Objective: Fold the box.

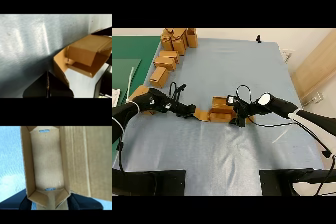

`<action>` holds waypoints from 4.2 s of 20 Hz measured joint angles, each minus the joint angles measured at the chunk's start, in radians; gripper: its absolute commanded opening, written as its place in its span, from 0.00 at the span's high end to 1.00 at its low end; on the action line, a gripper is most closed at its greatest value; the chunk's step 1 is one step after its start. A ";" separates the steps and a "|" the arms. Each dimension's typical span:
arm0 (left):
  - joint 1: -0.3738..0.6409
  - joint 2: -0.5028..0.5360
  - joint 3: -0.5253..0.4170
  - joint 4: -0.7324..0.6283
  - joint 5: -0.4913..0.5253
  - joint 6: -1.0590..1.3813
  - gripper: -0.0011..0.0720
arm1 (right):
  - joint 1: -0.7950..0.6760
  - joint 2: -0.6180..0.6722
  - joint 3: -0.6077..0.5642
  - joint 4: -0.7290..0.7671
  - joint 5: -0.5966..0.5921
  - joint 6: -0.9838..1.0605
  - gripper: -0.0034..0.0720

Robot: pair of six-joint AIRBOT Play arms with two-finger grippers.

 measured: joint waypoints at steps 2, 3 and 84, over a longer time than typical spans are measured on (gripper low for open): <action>-0.008 -0.001 -0.001 -0.030 -0.006 0.019 0.96 | 0.000 0.000 0.000 0.000 0.000 0.000 0.28; -0.011 -0.002 -0.001 -0.050 -0.018 0.034 0.96 | 0.000 0.000 0.000 0.000 0.000 0.000 0.28; -0.697 0.073 0.323 1.076 0.086 -1.349 0.40 | 0.000 0.000 0.000 0.000 0.000 0.000 0.41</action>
